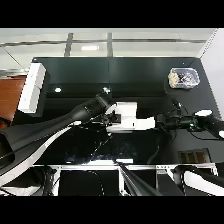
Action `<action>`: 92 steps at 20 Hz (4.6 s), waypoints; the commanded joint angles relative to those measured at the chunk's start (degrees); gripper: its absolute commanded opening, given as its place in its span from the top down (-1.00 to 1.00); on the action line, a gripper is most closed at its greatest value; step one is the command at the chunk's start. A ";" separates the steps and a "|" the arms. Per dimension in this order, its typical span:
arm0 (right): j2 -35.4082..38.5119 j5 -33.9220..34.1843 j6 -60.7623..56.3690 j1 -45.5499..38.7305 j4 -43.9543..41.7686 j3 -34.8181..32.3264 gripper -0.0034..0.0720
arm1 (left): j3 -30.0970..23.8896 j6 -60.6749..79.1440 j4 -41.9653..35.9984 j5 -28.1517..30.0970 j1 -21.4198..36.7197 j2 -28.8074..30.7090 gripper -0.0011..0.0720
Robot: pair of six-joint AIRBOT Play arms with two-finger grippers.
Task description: Fold the box and place the chain.
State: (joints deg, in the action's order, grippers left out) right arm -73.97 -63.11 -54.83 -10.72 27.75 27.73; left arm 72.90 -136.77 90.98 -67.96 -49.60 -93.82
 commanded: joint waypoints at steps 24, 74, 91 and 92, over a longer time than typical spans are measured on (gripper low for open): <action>-1.60 0.13 -6.45 18.93 6.58 12.52 -0.41 | 0.04 0.02 0.02 0.04 0.02 -0.02 0.90; -8.55 -2.51 -66.90 46.80 53.96 29.42 0.86 | 0.04 0.02 0.04 0.42 0.02 -0.02 0.90; -8.52 -3.76 -65.96 46.84 54.03 29.42 -0.39 | 0.04 0.02 0.04 0.42 0.02 -0.02 0.90; -8.52 -3.76 -65.96 46.84 54.01 29.42 -0.39 | 0.04 0.02 0.02 0.39 0.02 -0.02 0.90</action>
State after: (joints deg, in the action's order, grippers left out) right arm -82.54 -66.72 -121.03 36.10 81.89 57.10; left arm 72.90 -136.73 91.05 -67.66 -49.60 -93.82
